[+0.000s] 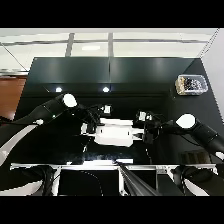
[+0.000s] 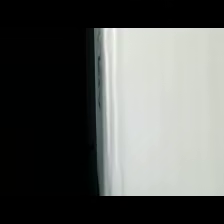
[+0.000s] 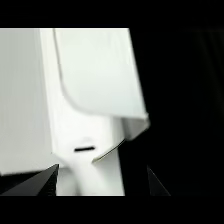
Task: Fold the box and place the chain.
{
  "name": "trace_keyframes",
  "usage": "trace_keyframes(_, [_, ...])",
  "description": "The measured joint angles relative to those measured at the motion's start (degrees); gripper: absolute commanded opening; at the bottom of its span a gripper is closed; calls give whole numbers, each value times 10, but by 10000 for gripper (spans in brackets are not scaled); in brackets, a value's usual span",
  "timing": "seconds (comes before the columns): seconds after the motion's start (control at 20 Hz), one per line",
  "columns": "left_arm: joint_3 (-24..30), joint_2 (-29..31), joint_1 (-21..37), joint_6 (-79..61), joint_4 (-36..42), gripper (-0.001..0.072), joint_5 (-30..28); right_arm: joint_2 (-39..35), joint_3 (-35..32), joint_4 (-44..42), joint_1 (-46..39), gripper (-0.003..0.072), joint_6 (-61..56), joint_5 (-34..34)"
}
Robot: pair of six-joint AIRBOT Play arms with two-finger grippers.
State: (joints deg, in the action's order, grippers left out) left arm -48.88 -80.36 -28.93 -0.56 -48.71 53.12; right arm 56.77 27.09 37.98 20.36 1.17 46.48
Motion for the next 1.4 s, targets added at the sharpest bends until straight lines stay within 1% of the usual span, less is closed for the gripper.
trace_keyframes(0.15, [0, 0, 0, 6, -1, 24, 0, 0, -7, 33, 21, 642, -43, 31])
trace_keyframes(0.3, [0, 0, 0, 8, -1, 24, 0, 0, -23, 28, 64, 642, -70, 28])
trace_keyframes(0.35, [0, 0, 0, 9, -1, 24, 0, 0, -27, 19, 79, 642, -78, 12])
trace_keyframes(0.5, [0, 0, 0, 10, -1, 24, -1, 0, -35, -19, 117, 642, -113, -70])
trace_keyframes(0.65, [0, 0, 0, 10, -1, 24, -2, -6, -32, -45, 135, 642, -131, -124])
trace_keyframes(0.75, [0, 0, 0, 10, -1, 24, -2, -17, -24, -37, 140, 642, -133, -143])
trace_keyframes(0.85, [0, 0, 0, 10, -1, 24, -2, -28, -19, -7, 141, 642, -135, -156])
trace_keyframes(1.1, [0, 0, 0, 10, -1, 24, -2, -38, -15, 40, 117, 643, -137, -144])
trace_keyframes(1.4, [0, 0, 0, 10, -1, 24, -2, -33, -14, 54, 85, 643, -136, -127])
